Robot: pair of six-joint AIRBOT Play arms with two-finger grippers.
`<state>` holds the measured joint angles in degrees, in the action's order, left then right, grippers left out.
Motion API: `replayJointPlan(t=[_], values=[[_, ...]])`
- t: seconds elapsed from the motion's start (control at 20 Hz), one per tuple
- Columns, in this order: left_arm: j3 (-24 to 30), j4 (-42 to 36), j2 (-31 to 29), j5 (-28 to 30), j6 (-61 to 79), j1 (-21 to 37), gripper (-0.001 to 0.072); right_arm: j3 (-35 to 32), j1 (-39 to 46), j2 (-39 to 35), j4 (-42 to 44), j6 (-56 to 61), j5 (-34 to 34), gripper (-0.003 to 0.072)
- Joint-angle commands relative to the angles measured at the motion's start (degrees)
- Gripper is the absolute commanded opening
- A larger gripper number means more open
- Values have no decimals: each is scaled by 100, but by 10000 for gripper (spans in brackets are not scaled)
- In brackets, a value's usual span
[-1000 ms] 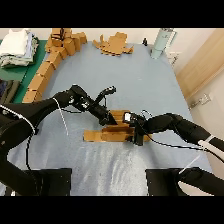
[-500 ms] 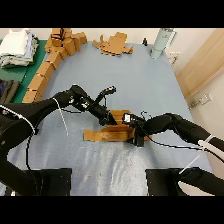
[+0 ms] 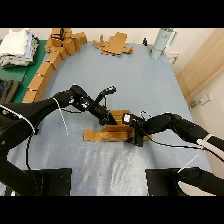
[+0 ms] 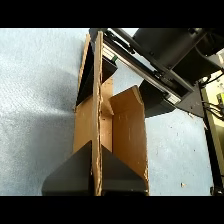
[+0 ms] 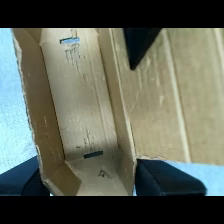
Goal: Fold the box.
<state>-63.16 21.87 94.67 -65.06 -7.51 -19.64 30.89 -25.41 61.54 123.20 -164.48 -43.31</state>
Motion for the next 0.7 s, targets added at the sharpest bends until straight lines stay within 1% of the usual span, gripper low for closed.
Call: replayJointPlan(t=[0.0, 0.1, 0.25, 0.5, 0.65], values=[[2, 0, 4, 0, 0, -2, 13, 11, -7, 4, -11, -4, -24, 696], [2, 0, 4, 0, 0, -2, 13, 11, -7, 4, -146, -17, -9, 696], [2, 0, 4, 0, 0, -2, 13, 76, 0, 7, -195, -481, -9, 696], [2, 0, 4, 0, 0, -2, 13, 431, 210, 273, -160, -619, -529, 696], [2, 0, 4, 2, 0, -2, 13, 466, 210, 356, -96, -765, -573, 696]])
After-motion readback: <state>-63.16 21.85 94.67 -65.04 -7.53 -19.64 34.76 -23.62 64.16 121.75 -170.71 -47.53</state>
